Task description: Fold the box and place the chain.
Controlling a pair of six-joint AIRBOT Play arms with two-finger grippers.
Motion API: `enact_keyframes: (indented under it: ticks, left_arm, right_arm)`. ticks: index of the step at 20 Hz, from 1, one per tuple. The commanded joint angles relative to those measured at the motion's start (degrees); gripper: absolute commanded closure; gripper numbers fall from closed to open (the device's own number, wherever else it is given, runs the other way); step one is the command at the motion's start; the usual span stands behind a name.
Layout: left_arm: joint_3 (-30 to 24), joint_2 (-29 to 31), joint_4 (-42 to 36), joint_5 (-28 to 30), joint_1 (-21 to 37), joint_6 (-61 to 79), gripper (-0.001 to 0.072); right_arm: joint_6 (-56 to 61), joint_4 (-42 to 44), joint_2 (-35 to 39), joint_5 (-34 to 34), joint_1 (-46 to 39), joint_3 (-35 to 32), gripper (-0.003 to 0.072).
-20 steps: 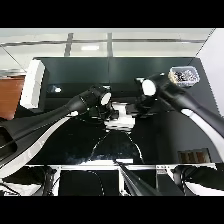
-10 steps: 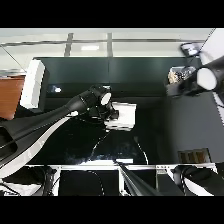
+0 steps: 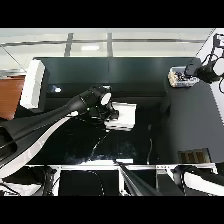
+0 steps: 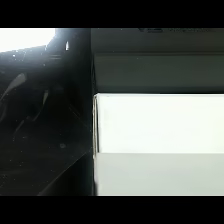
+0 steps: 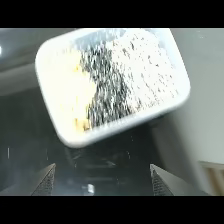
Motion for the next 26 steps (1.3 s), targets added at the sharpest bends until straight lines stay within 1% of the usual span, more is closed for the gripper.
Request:
enact_keyframes:
  ticks: [1,4,5,7,10,13,14,16,19,24,26]
  left_arm:
    - [0.02,0.02,0.00,0.11,0.07,0.02,0.0683]
    - [0.02,0.02,0.00,0.07,0.07,0.02,0.0683]
    - [0.02,0.02,0.00,0.11,0.07,0.02,0.0683]
    - [0.02,0.02,0.00,0.09,0.07,0.04,0.0683]
    - [0.02,0.02,0.00,0.07,0.07,0.07,0.0683]
    - [0.02,0.02,0.00,0.17,0.07,0.07,0.0683]
    - [0.02,0.02,0.00,0.37,0.07,0.07,0.0683]
    - [0.02,0.02,0.02,0.35,0.07,0.07,0.0683]
    - [0.02,0.02,0.00,0.28,0.07,0.09,0.0683]
    - [0.02,0.02,-0.02,0.28,0.07,0.09,0.0683]
    - [0.02,0.02,-0.02,0.28,0.04,0.11,0.0683]
  right_arm:
    - [0.92,5.66,-13.25,0.09,-3.39,11.28,-0.0017]
    - [10.54,5.44,-25.40,10.82,-5.11,26.53,-0.0018]
    - [12.66,5.40,-28.28,12.92,-5.66,30.27,-0.0018]
    - [15.98,4.11,-32.89,15.26,-6.38,35.65,-0.0017]
    - [16.04,1.99,-37.46,18.64,-6.69,41.42,-0.0017]
    - [14.08,-0.85,-38.27,21.53,-6.69,42.18,-0.0017]
    - [11.80,-0.83,-38.27,22.95,-6.69,42.16,-0.0017]
    - [11.30,-0.83,-38.27,24.41,-6.71,42.16,-0.0017]
    - [11.32,-0.87,-38.27,23.32,-6.69,42.03,-0.0017]
    - [11.63,-0.79,-38.84,18.93,-6.69,42.05,-0.0017]
    - [11.63,-0.79,-39.87,19.47,-6.69,42.05,-0.0016]
